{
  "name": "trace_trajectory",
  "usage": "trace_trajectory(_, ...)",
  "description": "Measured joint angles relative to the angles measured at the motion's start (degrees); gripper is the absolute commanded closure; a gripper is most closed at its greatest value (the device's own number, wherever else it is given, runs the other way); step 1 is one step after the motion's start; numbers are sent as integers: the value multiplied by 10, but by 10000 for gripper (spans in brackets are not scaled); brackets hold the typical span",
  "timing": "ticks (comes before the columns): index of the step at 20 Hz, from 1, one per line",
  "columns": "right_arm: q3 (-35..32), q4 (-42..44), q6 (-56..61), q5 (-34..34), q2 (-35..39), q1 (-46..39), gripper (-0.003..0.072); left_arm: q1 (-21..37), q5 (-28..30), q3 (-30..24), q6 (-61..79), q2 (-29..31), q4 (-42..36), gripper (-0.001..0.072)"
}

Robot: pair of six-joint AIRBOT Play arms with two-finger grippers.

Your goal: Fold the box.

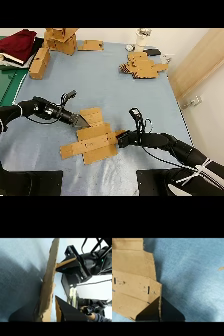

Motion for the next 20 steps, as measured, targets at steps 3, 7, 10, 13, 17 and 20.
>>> trace_trajectory(3,0,0,0,1,0,0,684,0,0,0,10,0,0,694)
trace_trajectory(7,0,-2,0,2,0,0,375,0,0,1,30,0,-7,695)
trace_trajectory(10,5,-15,0,1,0,-3,280,0,-6,6,47,3,-11,696)
trace_trajectory(13,25,-61,23,-2,0,-33,280,-13,15,13,75,29,-1,697)
trace_trajectory(17,85,-147,81,-41,0,-116,298,-51,67,14,120,80,8,696)
trace_trajectory(20,128,-181,101,-77,0,-164,336,-96,103,12,153,101,12,696)
